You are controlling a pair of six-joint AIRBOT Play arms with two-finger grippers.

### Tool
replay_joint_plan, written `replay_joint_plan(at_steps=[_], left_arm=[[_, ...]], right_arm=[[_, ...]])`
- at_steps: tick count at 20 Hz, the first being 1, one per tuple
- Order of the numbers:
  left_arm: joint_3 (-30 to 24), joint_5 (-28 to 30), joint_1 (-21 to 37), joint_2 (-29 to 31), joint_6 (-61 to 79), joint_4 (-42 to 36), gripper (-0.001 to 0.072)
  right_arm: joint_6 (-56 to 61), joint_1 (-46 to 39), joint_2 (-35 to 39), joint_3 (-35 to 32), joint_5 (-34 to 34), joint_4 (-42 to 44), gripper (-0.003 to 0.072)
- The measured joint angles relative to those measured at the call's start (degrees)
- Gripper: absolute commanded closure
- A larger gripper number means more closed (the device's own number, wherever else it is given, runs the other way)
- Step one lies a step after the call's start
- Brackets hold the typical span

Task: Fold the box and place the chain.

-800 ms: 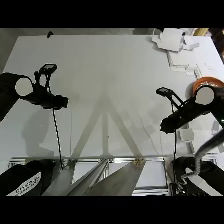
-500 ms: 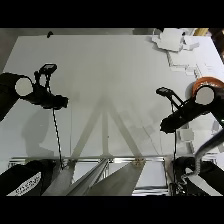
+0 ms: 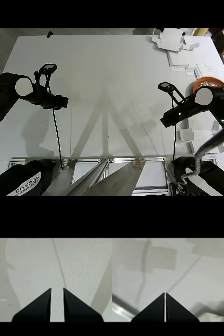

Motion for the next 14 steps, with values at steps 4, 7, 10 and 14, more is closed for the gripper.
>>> replay_joint_plan(at_steps=[4, 7, 10, 14], left_arm=[[0.00, 0.00, 0.00, 0.00, 0.00, 0.00, 0.0538], [0.00, 0.00, 0.00, 0.00, 0.00, -0.02, 0.0538], [0.00, 0.00, 0.00, 0.00, 0.02, 0.00, 0.0538], [0.00, 0.00, 0.00, 0.00, 0.00, 0.00, 0.0538]], right_arm=[[4.90, -0.39, 0.00, 0.00, -5.51, -24.52, 0.0662], [10.32, -4.72, 0.00, 0.00, -8.28, -35.26, 0.0649], [14.21, -14.38, 0.00, 0.00, -9.79, -40.09, 0.0165], [16.24, -31.15, -0.11, 0.00, -11.37, -41.11, 0.0148]])
